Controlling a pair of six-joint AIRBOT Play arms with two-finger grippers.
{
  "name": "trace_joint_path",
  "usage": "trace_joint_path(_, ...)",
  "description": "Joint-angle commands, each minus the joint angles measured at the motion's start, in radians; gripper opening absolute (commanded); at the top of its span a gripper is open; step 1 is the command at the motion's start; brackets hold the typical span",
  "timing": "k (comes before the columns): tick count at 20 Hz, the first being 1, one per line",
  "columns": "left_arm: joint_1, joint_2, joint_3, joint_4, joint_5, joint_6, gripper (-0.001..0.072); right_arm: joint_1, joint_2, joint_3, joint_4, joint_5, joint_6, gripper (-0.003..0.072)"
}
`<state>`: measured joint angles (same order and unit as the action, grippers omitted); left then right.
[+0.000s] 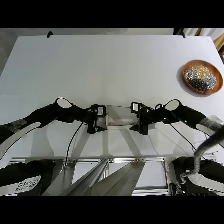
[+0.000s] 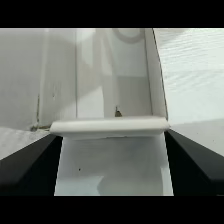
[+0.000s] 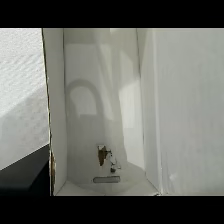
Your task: Fold the box and place the chain.
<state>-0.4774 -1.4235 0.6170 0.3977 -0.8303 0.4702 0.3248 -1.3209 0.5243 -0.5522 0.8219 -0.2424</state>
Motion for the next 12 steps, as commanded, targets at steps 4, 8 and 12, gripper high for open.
trace_joint_path(4, -0.027, -0.001, -0.004, -0.044, 0.019, -0.003, 0.0711, 0.000, 0.001, 0.000, 0.000, 0.002, -0.002, 0.0402)
trace_joint_path(8, -0.027, -0.002, -0.017, -0.054, 0.025, -0.003, 0.0704, 0.000, 0.001, 0.000, -0.001, 0.001, -0.002, 0.0402)
trace_joint_path(12, -0.038, -0.003, -0.017, -0.074, 0.036, -0.003, 0.0702, 0.000, 0.001, 0.000, -0.001, 0.001, -0.002, 0.0402)
